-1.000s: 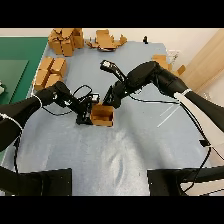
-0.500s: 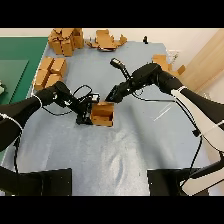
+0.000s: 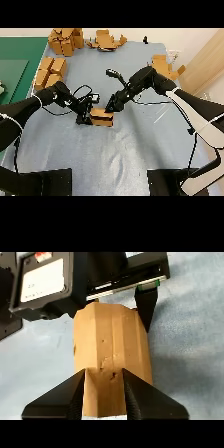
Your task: Fold the box.
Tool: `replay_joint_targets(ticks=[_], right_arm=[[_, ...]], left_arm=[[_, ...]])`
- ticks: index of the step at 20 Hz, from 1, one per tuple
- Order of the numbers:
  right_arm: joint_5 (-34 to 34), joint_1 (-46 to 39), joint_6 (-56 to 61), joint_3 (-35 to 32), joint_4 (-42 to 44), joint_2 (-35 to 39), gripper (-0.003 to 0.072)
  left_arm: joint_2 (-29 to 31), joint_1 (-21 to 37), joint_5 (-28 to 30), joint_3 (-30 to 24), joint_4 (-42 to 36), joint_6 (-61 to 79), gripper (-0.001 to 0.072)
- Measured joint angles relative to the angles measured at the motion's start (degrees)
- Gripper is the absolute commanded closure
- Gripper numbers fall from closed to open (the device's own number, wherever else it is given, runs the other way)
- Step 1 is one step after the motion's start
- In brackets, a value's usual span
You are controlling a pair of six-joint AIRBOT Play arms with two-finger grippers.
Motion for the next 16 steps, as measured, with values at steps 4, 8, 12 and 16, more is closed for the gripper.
replay_joint_targets(ticks=[4,8,12,16], right_arm=[[3.85,2.51,-0.33,0.0,-4.24,0.07,0.0382],[6.29,5.2,0.81,0.04,-9.73,0.44,0.0395],[8.31,7.26,2.51,0.02,-13.84,1.33,0.0395],[9.31,8.81,4.11,0.07,-17.11,1.73,0.0395]], left_arm=[[0.0,0.0,0.0,0.0,0.0,-0.07,0.0691],[0.0,0.02,-0.04,0.04,0.0,-0.28,0.069],[0.0,0.02,-0.04,0.02,-0.02,-0.15,0.0691],[0.0,0.02,-0.04,0.02,0.02,0.0,0.069]])
